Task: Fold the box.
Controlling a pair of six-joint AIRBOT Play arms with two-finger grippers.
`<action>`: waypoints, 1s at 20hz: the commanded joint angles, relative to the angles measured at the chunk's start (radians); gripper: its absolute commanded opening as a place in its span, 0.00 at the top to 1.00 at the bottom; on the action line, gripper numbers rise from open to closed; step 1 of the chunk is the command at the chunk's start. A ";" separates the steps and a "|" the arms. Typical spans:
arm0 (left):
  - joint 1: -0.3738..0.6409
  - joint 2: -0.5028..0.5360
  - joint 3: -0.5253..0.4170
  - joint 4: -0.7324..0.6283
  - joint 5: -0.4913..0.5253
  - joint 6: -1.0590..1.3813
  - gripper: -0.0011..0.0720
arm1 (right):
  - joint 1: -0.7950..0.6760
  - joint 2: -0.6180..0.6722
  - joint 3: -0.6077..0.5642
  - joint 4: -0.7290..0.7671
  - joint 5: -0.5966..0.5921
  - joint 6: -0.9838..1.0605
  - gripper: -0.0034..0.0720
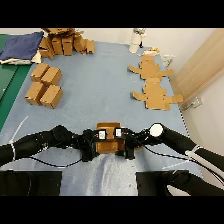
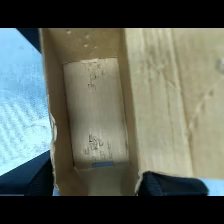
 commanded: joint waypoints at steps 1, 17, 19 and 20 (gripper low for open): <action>0.000 -0.001 0.001 0.000 0.002 0.000 0.29 | 0.000 0.000 0.001 -0.004 -0.004 0.039 0.03; 0.000 -0.001 0.001 0.000 0.000 0.000 0.29 | -0.002 0.064 0.003 -0.193 -0.033 0.436 0.01; 0.000 -0.001 0.001 0.000 0.000 0.000 0.29 | -0.002 0.076 0.003 -0.194 -0.019 0.437 0.01; 0.000 -0.001 0.001 0.000 0.000 0.000 0.29 | -0.002 0.082 0.003 -0.194 -0.013 0.437 0.01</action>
